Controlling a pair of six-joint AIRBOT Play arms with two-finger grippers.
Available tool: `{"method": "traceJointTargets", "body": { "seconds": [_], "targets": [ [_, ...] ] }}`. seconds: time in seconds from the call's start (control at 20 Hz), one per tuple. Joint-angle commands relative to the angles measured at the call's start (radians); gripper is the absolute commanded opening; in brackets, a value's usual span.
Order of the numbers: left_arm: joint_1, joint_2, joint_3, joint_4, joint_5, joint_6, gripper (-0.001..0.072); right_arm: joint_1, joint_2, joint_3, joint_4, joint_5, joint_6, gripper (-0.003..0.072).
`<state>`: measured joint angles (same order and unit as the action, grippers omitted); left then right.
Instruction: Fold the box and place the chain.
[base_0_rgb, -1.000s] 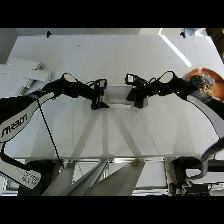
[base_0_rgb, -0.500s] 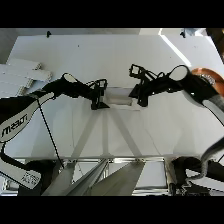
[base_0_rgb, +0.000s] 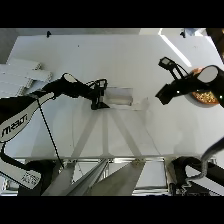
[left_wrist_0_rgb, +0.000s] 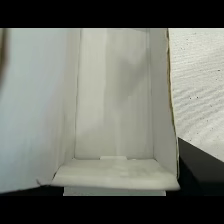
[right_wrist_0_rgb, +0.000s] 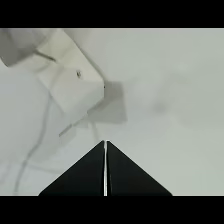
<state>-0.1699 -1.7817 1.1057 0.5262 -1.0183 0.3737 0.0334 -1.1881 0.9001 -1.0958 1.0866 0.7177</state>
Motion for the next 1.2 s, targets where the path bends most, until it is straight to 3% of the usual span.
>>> {"method": "traceJointTargets", "body": {
  "seconds": [0.0, 0.1, 0.55, 1.0, 1.15],
  "targets": [
    [0.000, 0.000, 0.000, 0.000, 0.001, 0.000, 0.0346, -0.034, -0.018, -0.118, -0.002, -0.032, 0.150, 0.0011],
    [0.000, 0.000, 0.000, 0.000, 0.001, 0.000, 0.0346, -0.023, -0.046, -0.167, 0.056, -0.086, 0.173, 0.0009],
    [0.000, 0.000, 0.000, 0.000, 0.001, 0.000, 0.0346, 0.081, -0.237, -0.171, 0.297, -0.306, 0.171, 0.0006],
    [0.000, 0.000, 0.000, 0.000, 0.001, 0.000, 0.0346, 0.081, -0.229, -0.170, 0.555, -0.264, 0.031, 0.0011],
    [0.000, 0.000, 0.000, 0.000, 0.001, 0.000, 0.0346, 0.081, -0.200, -0.169, 0.579, -0.260, 0.029, 0.0104]
  ]
}}
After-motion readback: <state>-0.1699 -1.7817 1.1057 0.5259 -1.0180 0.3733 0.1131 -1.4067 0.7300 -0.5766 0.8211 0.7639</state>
